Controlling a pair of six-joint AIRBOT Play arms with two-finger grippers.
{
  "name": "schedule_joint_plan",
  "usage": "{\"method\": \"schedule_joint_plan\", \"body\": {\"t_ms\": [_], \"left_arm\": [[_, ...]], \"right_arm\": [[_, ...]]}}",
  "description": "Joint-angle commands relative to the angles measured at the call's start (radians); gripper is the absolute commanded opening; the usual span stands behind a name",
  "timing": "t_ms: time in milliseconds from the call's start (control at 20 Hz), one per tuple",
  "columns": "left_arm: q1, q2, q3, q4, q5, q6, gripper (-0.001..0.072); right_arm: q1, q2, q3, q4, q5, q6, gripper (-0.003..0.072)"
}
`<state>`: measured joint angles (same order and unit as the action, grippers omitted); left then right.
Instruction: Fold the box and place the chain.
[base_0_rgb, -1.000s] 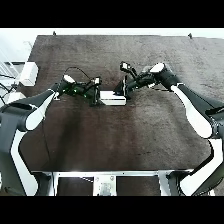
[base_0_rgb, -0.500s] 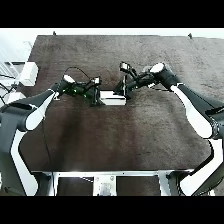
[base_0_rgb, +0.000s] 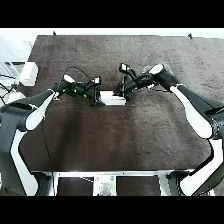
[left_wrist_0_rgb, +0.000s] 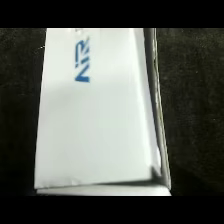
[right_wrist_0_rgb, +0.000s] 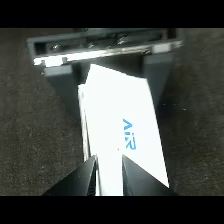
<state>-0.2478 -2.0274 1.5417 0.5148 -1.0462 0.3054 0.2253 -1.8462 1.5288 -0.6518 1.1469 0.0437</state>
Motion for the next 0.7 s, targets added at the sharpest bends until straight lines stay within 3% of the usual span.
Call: {"method": "schedule_joint_plan", "body": {"t_ms": [0, 350, 500, 650], "left_arm": [[0.000, 0.000, 0.000, 0.001, -0.002, 0.001, 0.0299], [0.000, 0.000, 0.000, 0.001, -0.002, 0.001, 0.0299], [0.000, 0.000, 0.000, 0.001, -0.002, 0.001, 0.0299], [0.000, 0.000, 0.000, 0.001, -0.002, 0.001, 0.0299]], "right_arm": [[0.004, -0.001, -0.019, -0.005, -0.024, 0.001, 0.0172], [0.010, -0.001, -0.058, -0.003, -0.011, 0.001, 0.0178], [-0.006, 0.000, -0.058, 0.014, 0.006, 0.000, 0.0306], [-0.036, 0.000, -0.057, 0.131, 0.052, -0.057, 0.0305]]}}
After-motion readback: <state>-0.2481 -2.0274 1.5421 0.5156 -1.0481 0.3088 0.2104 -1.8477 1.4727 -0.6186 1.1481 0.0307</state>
